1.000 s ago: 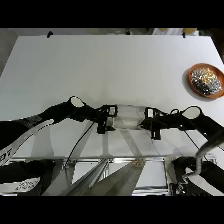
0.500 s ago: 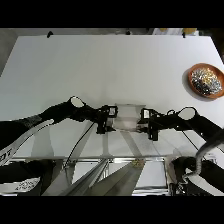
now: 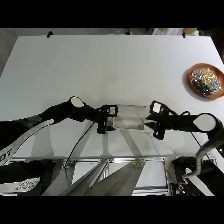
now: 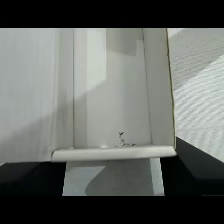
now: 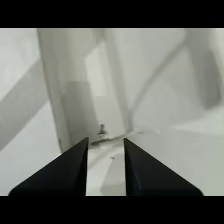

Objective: Fold the box and place the chain.

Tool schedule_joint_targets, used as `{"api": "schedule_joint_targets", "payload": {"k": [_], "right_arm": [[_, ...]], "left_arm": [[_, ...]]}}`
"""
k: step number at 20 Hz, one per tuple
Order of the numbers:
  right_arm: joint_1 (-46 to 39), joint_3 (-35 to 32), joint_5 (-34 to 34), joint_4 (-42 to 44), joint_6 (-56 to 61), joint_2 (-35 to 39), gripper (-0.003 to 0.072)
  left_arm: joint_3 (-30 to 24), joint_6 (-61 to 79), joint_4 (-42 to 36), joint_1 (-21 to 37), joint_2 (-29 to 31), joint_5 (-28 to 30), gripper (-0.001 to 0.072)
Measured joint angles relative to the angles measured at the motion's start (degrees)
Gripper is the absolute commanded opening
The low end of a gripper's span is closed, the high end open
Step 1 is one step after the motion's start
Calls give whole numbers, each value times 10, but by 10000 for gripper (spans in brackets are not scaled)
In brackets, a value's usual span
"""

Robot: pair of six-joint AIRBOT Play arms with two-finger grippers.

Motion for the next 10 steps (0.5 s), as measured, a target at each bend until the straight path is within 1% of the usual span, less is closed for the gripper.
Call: {"api": "schedule_joint_targets", "payload": {"k": [1,2,3,5,7,10], "right_arm": [[-19,4,0,-5,30,14,139],[-42,7,-1,-10,61,24,33],[-69,10,-3,-14,97,31,19],[-121,14,-5,-22,186,33,18],[-163,15,0,-35,289,20,18],[-198,16,38,-75,395,-21,18]], "left_arm": [[0,0,0,0,0,0,255],[0,0,1,0,0,-1,255],[0,0,1,0,0,-1,255],[0,0,2,0,0,-1,255],[0,2,2,0,0,-2,255],[0,2,2,0,0,-2,255]]}}
